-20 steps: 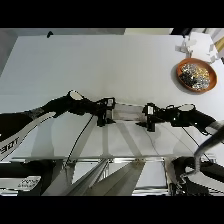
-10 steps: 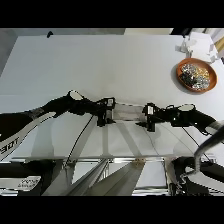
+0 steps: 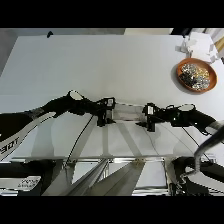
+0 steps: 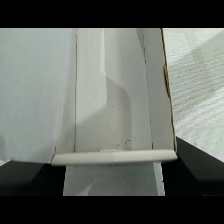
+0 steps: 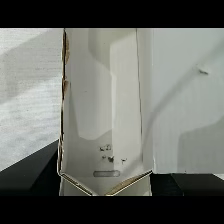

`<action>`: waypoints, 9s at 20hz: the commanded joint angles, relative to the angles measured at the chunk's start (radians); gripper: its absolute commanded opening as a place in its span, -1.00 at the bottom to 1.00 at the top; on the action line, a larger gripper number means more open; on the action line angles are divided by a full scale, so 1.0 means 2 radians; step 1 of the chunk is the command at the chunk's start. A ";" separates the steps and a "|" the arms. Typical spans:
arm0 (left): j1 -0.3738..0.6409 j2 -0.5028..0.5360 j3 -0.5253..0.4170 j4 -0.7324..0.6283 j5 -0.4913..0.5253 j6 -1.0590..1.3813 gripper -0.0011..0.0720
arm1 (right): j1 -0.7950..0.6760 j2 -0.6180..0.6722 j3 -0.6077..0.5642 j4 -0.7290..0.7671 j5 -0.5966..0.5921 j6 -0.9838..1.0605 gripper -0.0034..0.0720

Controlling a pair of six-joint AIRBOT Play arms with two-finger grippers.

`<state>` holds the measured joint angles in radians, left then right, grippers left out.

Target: Fold the box and place the chain.

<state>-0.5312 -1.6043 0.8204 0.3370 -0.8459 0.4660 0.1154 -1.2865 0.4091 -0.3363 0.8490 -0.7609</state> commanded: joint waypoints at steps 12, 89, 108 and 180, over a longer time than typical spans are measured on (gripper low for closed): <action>0.000 0.000 0.000 0.000 0.000 0.000 -0.94 | 0.000 0.012 0.000 -0.001 -0.005 0.029 0.89; 0.000 0.000 0.000 0.000 -0.002 0.000 -0.94 | 0.068 0.141 0.023 -0.399 -0.036 0.364 -0.28; 0.000 0.000 0.000 0.000 -0.002 0.000 -0.94 | 0.079 0.140 0.023 -0.304 -0.063 0.324 -0.28; 0.000 0.000 0.000 0.000 -0.002 0.000 -0.94 | 0.054 0.143 0.023 -0.284 -0.039 0.327 -0.18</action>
<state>-0.5320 -1.6043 0.8207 0.3367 -0.8494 0.4664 0.2256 -0.9684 0.4545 -0.9100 0.7536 -0.0830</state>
